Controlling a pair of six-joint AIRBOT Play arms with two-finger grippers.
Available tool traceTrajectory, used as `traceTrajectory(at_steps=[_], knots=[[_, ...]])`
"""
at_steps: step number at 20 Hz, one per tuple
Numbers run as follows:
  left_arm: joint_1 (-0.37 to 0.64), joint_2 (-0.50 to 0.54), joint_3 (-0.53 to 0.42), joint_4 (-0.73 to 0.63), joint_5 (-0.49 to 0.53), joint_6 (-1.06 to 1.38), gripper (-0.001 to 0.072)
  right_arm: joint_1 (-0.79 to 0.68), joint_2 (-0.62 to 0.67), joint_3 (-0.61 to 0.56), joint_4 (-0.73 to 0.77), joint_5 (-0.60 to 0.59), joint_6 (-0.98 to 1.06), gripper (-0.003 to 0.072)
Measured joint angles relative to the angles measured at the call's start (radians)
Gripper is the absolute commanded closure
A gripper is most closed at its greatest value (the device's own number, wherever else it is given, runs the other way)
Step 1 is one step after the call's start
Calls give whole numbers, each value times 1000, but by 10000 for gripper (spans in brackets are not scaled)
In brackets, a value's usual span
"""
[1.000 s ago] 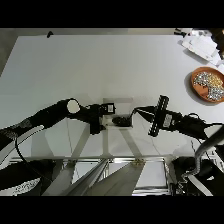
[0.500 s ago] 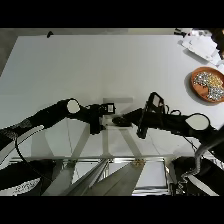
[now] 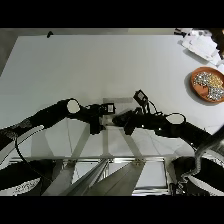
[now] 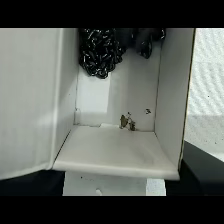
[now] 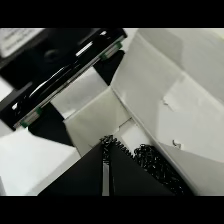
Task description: Fold the box and place the chain.
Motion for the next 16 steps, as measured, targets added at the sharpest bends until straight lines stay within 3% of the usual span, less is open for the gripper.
traceTrajectory(at_steps=[1,2,7,8,9,10,13,16], knots=[[0,0,0,0,0,0,298,2,-9,0,35,-7,0,476],[0,0,0,0,0,0,298,3,-15,0,64,-11,0,457],[0,0,0,0,0,0,298,4,-28,0,137,2,0,471],[0,0,0,0,0,0,298,1,-27,0,142,11,0,493],[0,0,0,0,0,0,298,-6,-22,0,142,26,0,646],[0,0,0,0,0,0,298,-19,-12,0,139,45,0,675],[0,0,0,0,0,0,298,-102,42,1,68,148,32,675],[0,0,0,0,0,0,298,-233,93,2,-124,280,203,675]])
